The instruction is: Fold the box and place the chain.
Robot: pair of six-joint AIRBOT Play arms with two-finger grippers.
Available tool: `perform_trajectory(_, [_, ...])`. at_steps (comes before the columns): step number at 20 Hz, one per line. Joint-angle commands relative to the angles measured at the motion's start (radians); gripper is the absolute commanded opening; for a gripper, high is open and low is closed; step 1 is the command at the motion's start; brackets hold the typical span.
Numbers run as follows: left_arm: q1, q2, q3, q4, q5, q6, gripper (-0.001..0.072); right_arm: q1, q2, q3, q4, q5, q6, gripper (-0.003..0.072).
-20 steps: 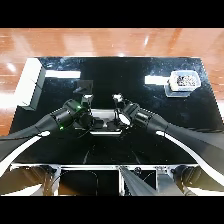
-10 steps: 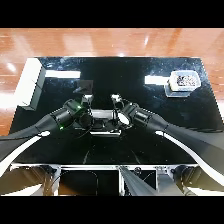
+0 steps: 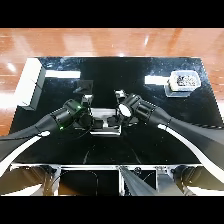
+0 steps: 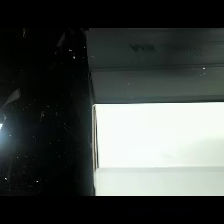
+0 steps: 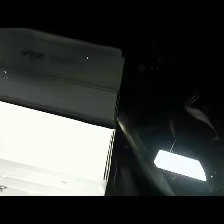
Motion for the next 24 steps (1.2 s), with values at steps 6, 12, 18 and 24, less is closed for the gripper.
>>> perform_trajectory(6, [-0.001, 0.0, 0.0, 0.0, -0.001, 0.0, 0.0023, -0.001, -0.013, 0.005, -0.002, -0.013, 0.015, 0.0249])
perform_trajectory(12, [-0.001, 0.0, 0.0, 0.0, -0.001, 0.0, 0.0023, -0.001, -0.049, 0.005, 0.0, -0.022, 0.014, 0.0248])
perform_trajectory(18, [-0.001, 0.0, 0.0, 0.0, -0.002, 0.0, 0.0023, -0.001, -0.054, 0.005, 0.002, -0.029, 0.01, 0.0248])
perform_trajectory(24, [-0.001, 0.0, 0.0, 0.0, -0.001, 0.0, 0.0023, -0.001, -0.059, 0.005, 0.002, -0.044, 0.002, 0.0247])
